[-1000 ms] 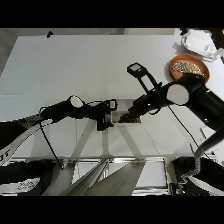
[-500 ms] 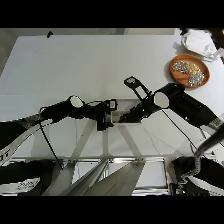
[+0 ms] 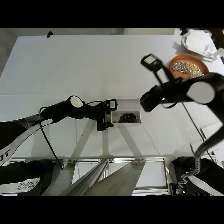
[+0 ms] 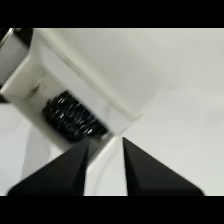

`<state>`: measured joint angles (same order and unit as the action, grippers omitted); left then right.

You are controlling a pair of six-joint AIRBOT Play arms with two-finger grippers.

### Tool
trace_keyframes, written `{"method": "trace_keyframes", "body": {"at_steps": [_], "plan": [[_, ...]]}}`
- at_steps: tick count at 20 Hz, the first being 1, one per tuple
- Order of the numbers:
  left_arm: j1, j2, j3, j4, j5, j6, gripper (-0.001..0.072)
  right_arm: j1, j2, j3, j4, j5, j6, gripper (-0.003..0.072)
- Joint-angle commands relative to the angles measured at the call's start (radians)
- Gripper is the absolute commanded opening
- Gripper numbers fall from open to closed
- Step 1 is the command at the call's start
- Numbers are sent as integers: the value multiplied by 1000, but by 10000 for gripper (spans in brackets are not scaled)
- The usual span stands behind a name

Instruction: Fold the box and place the chain.

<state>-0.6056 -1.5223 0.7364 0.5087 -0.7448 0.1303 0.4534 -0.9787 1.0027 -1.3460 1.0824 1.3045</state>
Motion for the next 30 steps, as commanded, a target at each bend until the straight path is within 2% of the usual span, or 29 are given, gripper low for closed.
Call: {"method": "trace_keyframes", "body": {"at_steps": [1, 4, 8, 10, 12, 18, 21, 25, 28, 30], "plan": [[-1, 1, -1, 0, 0, 0, 333, -190, -23, 56, 185, -69, -303, 318], [-1, 1, -1, 0, 0, 0, 333, -300, -177, 66, 336, -47, -586, 317], [0, 1, -1, 0, 0, 0, 333, -318, -401, 66, 620, 67, -966, 294], [0, 1, -1, 0, 0, 0, 333, -318, -485, 66, 716, 138, -1028, 296], [0, 1, -1, 0, 0, 0, 333, -318, -523, 65, 744, 214, -1049, 297], [-1, 1, -1, 0, 0, 0, 333, -276, -517, 48, 747, 267, -1025, 290], [-1, 1, -1, 0, 0, 0, 333, -231, -462, -11, 743, 243, -1067, 298], [-1, 1, -1, 0, 0, 0, 333, -203, -357, -130, 724, 154, -1129, 299], [-1, 1, -1, 0, 0, 0, 333, -203, -314, -154, 673, 135, -1130, 303], [0, 1, -1, 0, 0, 0, 333, -203, -285, -154, 652, 129, -1131, 349]]}}
